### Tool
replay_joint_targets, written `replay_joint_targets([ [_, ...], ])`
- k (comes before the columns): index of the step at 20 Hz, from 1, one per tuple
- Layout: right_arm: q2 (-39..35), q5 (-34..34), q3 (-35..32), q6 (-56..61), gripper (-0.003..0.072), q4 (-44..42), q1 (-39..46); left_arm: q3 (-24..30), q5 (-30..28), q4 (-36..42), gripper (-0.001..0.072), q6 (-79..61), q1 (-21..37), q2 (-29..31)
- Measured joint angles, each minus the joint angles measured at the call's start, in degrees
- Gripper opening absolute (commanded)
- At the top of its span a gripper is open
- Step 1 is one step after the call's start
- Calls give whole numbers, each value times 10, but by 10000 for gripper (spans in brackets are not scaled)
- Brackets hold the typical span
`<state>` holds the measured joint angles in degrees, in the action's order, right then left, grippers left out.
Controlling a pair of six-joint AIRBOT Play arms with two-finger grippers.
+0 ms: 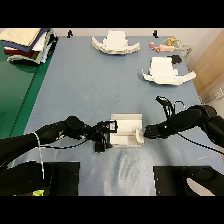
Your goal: Fold the box.
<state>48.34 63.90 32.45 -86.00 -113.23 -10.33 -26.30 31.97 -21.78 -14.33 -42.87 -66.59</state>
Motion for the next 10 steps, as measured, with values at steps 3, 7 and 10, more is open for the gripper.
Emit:
replay_joint_targets([
  [3,0,0,3,0,425,-12,0,0,0,0,527,0,0,0],
  [7,0,0,4,-4,425,-31,-1,0,0,0,527,0,0,0],
  [10,0,-1,4,-5,425,-38,-5,0,0,0,527,0,0,0],
])
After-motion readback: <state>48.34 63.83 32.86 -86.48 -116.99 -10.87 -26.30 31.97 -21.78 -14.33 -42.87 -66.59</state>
